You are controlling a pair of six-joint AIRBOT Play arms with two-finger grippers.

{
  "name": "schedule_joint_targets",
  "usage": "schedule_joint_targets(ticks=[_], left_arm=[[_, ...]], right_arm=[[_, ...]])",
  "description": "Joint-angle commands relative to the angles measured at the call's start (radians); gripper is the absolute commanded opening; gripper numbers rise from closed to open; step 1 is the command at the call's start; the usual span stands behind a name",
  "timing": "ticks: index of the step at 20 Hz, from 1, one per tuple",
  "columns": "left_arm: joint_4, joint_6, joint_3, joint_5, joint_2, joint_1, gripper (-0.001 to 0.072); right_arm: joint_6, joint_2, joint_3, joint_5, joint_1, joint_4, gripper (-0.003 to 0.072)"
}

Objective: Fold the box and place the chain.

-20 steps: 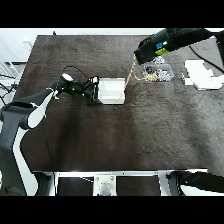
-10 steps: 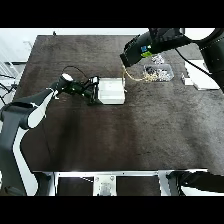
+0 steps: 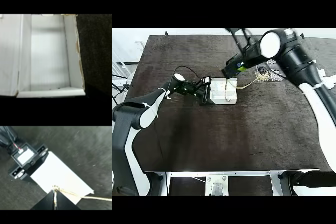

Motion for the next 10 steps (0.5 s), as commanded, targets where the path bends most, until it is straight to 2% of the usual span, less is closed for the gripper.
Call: schedule_joint_targets(ticks=[1, 10], left_arm=[[0.000, 0.000, 0.001, 0.000, 0.000, 0.001, 0.0360], [0.000, 0.000, 0.001, 0.000, 0.000, 0.001, 0.0360]], right_arm=[[0.000, -0.045, -0.042, -0.040, 0.000, 0.030, 0.0007], [0.000, 0.084, 0.033, -0.025, -0.001, 0.009, 0.0007]])
